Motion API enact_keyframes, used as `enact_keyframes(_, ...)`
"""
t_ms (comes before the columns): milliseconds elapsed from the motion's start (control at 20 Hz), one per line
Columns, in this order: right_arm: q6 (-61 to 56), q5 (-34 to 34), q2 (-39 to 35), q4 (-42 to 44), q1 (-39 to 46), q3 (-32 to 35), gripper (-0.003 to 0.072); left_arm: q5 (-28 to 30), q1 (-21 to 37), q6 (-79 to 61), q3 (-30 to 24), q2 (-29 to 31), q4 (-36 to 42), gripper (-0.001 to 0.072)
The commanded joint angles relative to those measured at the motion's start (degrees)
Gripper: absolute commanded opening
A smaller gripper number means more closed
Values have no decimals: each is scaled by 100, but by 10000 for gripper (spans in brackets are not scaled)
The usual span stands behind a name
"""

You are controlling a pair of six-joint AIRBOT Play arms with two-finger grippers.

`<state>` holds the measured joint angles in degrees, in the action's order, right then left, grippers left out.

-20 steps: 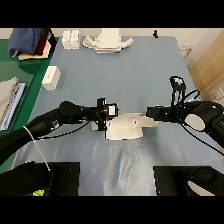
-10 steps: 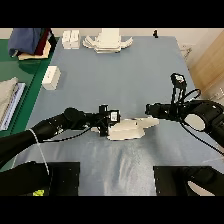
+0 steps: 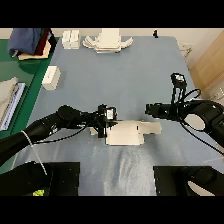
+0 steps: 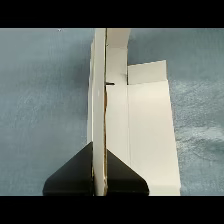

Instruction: Fold the box.

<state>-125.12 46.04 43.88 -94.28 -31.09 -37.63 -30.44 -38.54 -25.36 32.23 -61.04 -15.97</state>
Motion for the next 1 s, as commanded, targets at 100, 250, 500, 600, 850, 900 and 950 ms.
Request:
enact_keyframes(100, 0, 0, -2, 17, -7, -2, 2, -160, 42, 98, 9, -365, 70, 12)
enact_keyframes(250, 0, 0, -2, 20, -7, -2, 3, -153, 44, 96, 9, -505, 66, 12)
enact_keyframes(500, 7, 0, -2, 20, -7, -2, 3, -105, 116, 92, 24, -505, 50, 13)
enact_keyframes(600, 17, 0, -2, 20, -7, -2, 3, -153, 280, 94, 76, -505, 52, 13)
enact_keyframes(850, 22, 0, -2, 17, -7, -2, 3, -540, 472, 96, 273, -511, 52, 13)
enact_keyframes(900, 22, 0, 0, 20, -7, -2, 3, -573, 472, 98, 293, -544, 52, 12)
enact_keyframes(950, 22, 0, 0, 20, -7, -2, 3, -595, 472, 101, 302, -592, 52, 13)
